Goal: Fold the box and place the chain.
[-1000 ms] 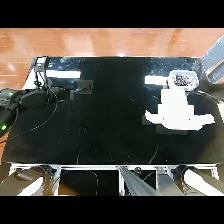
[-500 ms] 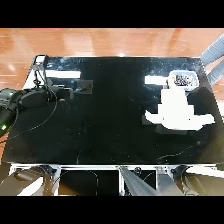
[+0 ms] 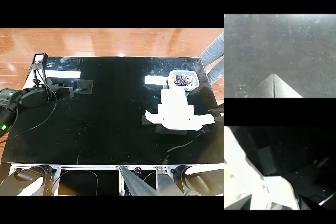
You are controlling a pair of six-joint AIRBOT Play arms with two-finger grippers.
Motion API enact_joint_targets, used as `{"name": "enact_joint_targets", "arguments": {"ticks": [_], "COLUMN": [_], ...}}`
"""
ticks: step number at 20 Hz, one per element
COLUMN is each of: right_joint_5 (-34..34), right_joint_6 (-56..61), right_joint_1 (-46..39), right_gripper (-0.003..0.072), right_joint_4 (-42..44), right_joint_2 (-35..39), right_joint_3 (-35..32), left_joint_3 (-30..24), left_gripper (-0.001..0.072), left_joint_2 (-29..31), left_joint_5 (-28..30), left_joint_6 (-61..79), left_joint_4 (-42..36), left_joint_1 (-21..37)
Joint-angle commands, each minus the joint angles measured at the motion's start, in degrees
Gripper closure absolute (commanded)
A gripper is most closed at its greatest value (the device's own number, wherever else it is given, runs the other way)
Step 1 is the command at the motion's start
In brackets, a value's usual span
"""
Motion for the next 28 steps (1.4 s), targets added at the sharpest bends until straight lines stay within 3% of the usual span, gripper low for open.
{"name": "enact_joint_targets", "arguments": {"ticks": [1,6,7,9,10,16,23,25,28], "right_joint_5": [2.34,3.04,2.69,2.23,2.93,3.58,-0.04,-4.11,-16.02], "right_joint_6": [-0.37,0.37,0.33,-0.44,-1.73,-4.07,-2.49,-0.9,-0.11], "right_joint_1": [3.34,4.5,4.68,5.18,5.49,13.73,34.49,40.65,48.5], "right_gripper": [-0.0029,-0.0028,0.0019,0.0602,0.0656,0.0655,0.0655,0.0654,0.0655], "right_joint_4": [-2.58,-6.1,-5.99,-5.62,-5.05,-0.42,7.34,8.96,9.62], "right_joint_2": [-2.62,-2.62,-2.56,-2.49,-2.47,1.6,11.52,13.75,19.87], "right_joint_3": [1.01,-2.67,-2.67,-2.67,-2.67,-3.19,-11.43,-12.07,-12.57], "left_joint_3": [0.0,0.0,0.0,0.0,0.0,0.0,0.0,0.0,0.0], "left_gripper": [0.0689,0.0688,0.0689,0.0688,0.0689,0.0689,0.0689,0.0688,0.0689], "left_joint_2": [-0.02,-0.02,-0.02,-0.02,-0.02,-0.02,-0.02,-0.02,-0.02], "left_joint_5": [-0.11,-0.09,-0.09,-0.04,-0.04,0.0,0.15,0.46,0.66], "left_joint_6": [0.0,0.0,0.0,0.0,0.0,0.0,0.0,0.0,0.0], "left_joint_4": [0.0,0.0,0.0,0.0,0.0,-0.07,-0.07,-0.07,-0.74], "left_joint_1": [0.0,0.0,0.0,0.0,0.0,-0.02,-0.04,-0.04,-0.07]}}
